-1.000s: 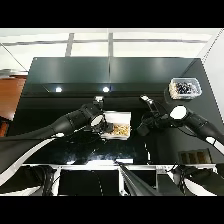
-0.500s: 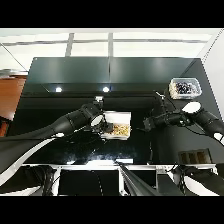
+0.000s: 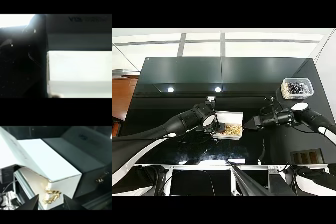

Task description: Fold the box and place the chain.

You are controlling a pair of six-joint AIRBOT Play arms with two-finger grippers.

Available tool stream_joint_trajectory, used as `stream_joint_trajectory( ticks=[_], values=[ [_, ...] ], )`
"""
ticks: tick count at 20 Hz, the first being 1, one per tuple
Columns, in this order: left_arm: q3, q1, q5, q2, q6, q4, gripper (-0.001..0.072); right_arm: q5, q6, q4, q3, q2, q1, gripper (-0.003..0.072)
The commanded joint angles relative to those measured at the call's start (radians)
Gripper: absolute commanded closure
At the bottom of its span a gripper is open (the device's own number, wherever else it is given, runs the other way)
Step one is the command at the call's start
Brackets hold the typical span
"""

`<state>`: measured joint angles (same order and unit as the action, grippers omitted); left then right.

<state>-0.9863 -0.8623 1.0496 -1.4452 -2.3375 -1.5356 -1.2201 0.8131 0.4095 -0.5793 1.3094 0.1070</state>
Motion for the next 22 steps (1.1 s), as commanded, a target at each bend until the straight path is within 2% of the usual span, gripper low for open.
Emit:
stream_joint_trajectory(
  ticks=[1, 7, 9, 22],
  values=[
    [0.000, 0.000, -0.002, 0.000, 0.000, 0.000, 0.0676, 0.002, -0.019, -0.016, 0.000, 0.031, -0.001, 0.0307],
    [0.000, 0.000, -0.003, 0.000, 0.000, 0.000, 0.0676, 0.035, -0.026, -0.017, 0.000, 0.031, -0.001, 0.0308],
    [0.000, 0.000, -0.003, 0.000, 0.000, -0.001, 0.0676, 0.035, -0.026, -0.018, 0.000, 0.031, 0.001, 0.0381],
    [0.000, 0.000, -0.003, 0.000, 0.000, 0.000, 0.0676, -0.023, -0.049, -0.055, 0.000, 0.031, 0.001, 0.0383]
  ],
)
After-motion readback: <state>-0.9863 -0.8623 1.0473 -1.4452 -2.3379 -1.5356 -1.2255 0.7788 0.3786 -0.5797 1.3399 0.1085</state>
